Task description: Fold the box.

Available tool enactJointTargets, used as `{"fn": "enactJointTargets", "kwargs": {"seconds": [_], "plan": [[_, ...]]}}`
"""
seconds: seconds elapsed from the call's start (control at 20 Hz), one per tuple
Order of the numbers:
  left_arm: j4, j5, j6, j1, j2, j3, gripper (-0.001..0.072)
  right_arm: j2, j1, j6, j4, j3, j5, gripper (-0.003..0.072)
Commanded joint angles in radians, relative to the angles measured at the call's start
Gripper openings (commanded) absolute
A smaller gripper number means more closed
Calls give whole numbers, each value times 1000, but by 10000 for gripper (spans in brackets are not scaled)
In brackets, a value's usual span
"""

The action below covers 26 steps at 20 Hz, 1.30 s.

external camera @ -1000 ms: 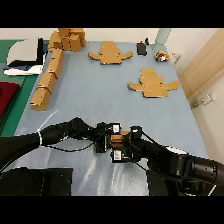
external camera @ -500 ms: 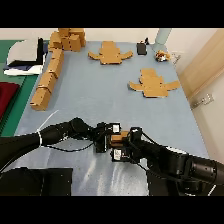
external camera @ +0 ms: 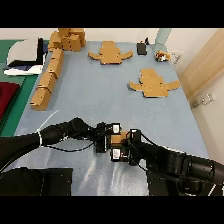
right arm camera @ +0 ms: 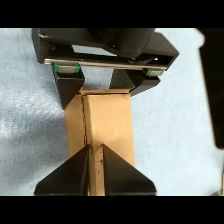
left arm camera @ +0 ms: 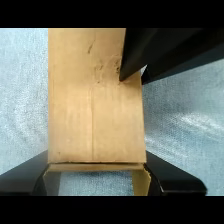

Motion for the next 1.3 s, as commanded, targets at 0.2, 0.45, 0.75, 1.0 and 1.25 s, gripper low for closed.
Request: {"fn": "enactJointTargets", "kwargs": {"seconds": [0.2, 0.45, 0.75, 1.0, 1.25], "plan": [[0, 2, 0, 0, 0, 1, 392, 0, 1, 10, 34, 7, -26, 387], [0, 2, 0, 0, 0, 1, 392, 55, 0, 110, 42, 76, -179, 353], [0, 2, 0, 0, 0, 1, 392, 165, -296, 503, -114, 101, -582, 1], [0, 2, 0, 0, 0, 1, 392, 56, -907, 469, 220, 106, -140, 0], [0, 2, 0, 0, 0, 1, 392, -274, -1249, -433, 1454, 241, -270, 0]]}}
